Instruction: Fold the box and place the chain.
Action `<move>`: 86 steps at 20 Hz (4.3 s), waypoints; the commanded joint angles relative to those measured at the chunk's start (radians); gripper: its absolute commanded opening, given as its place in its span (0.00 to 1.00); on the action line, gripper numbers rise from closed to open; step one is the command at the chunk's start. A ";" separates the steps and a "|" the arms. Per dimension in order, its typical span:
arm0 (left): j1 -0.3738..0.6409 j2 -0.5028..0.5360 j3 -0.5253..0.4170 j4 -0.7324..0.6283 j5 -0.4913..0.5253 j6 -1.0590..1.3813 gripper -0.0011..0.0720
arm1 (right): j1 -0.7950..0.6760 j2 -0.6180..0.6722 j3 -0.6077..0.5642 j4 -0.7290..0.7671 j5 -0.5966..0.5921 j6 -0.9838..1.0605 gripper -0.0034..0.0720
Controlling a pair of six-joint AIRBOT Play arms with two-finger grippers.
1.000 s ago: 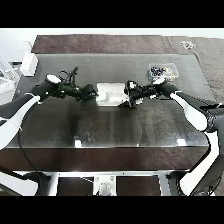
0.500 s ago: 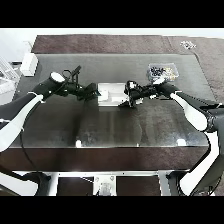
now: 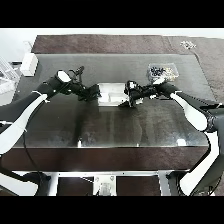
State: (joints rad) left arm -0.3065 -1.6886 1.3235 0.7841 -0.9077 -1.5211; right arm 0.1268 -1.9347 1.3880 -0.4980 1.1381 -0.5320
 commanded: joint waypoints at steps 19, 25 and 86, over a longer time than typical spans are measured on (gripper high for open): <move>-0.124 -0.042 0.174 0.426 -0.067 -0.298 0.42 | 0.000 0.000 0.000 0.000 0.000 0.000 0.82; -0.124 -0.042 0.175 0.433 -0.085 -0.305 0.42 | 0.000 0.000 0.000 0.000 0.000 0.000 0.82; -0.222 -0.232 0.472 0.709 -0.334 -0.457 0.47 | 0.000 0.000 0.000 0.000 0.000 0.000 0.82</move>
State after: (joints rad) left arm -0.5228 -1.9141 1.7847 1.4605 -1.2221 -1.9495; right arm 0.1268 -1.9350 1.3880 -0.4976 1.1381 -0.5323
